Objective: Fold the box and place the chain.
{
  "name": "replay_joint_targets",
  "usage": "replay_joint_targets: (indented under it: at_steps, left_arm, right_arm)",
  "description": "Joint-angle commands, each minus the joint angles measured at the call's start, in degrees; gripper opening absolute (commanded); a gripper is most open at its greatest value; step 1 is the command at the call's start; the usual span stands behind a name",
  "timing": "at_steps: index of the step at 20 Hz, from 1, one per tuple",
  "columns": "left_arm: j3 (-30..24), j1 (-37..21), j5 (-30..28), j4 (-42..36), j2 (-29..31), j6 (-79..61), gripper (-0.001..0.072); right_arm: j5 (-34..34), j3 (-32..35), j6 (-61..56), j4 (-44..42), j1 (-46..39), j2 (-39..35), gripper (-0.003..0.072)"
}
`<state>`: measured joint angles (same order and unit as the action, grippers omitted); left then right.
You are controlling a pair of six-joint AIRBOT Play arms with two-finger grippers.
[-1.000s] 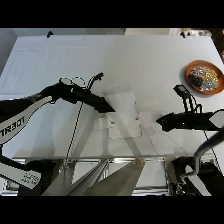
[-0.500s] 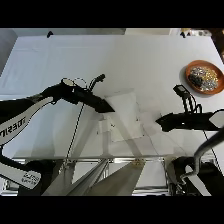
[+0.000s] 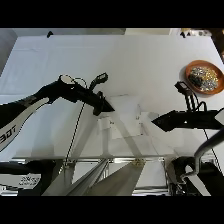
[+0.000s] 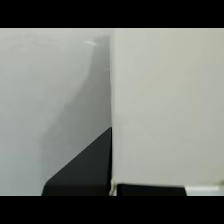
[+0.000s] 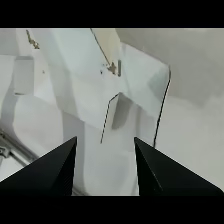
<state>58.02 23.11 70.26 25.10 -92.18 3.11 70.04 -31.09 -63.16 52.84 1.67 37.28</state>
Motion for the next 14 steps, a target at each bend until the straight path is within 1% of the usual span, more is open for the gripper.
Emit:
replay_joint_targets:
  at_steps: [1,4,6,7,9,11,12,14]
  left_arm:
    - [0.02,3.74,-0.22,8.33,4.96,-3.76,0.0001]
    - [-0.02,7.32,-0.39,7.10,7.93,-2.10,-0.0004]
    - [-1.40,9.05,-3.69,6.99,10.14,2.99,-0.0006]
    - [-3.30,9.60,-6.12,6.88,11.76,5.16,-0.0006]
    - [-8.15,10.25,-9.60,6.91,15.76,4.72,-0.0006]
    - [-12.48,10.56,-13.73,7.13,19.06,0.55,-0.0004]
    - [-13.42,10.54,-14.80,7.15,19.28,-2.62,0.0001]
    - [-13.55,10.47,-16.63,6.75,17.57,-6.14,0.0003]
  right_arm:
    - [4.11,-3.76,0.07,-0.50,0.04,-1.70,0.0403]
    - [5.70,-3.98,0.07,0.72,0.04,-5.07,0.0403]
    - [6.51,-3.98,-0.02,1.92,0.04,-7.82,0.0403]
    - [6.47,-3.98,-0.02,2.05,0.04,-9.20,0.0403]
    - [6.12,-3.98,-0.04,1.97,0.04,-11.69,0.0403]
    - [6.03,-3.98,-0.04,1.95,0.04,-12.94,0.0403]
    - [6.03,-3.96,-0.04,1.95,0.04,-13.11,0.0403]
    - [5.64,-3.96,-0.02,1.88,0.04,-13.11,0.0403]
